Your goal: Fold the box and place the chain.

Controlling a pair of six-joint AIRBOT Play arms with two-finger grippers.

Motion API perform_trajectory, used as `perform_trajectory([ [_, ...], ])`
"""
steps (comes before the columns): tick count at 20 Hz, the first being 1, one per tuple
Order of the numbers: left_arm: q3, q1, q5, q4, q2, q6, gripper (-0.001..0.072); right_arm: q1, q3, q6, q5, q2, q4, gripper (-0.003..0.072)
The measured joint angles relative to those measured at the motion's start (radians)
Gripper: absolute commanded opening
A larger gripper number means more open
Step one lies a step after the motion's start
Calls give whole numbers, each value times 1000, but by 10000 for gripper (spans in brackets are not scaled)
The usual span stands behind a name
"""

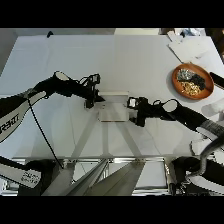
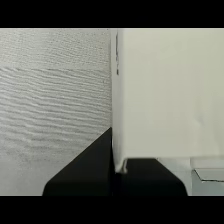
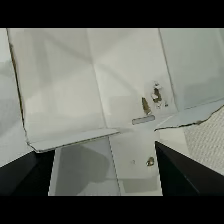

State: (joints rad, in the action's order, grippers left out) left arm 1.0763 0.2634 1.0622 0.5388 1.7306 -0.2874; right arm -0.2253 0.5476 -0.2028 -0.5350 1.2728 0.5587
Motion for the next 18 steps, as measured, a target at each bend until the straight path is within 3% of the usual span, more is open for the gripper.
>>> perform_trajectory([
  [18, 0, 0, 0, 0, 0, 0, 14, 0, 1, 201, -5, -35, -43, 702],
])
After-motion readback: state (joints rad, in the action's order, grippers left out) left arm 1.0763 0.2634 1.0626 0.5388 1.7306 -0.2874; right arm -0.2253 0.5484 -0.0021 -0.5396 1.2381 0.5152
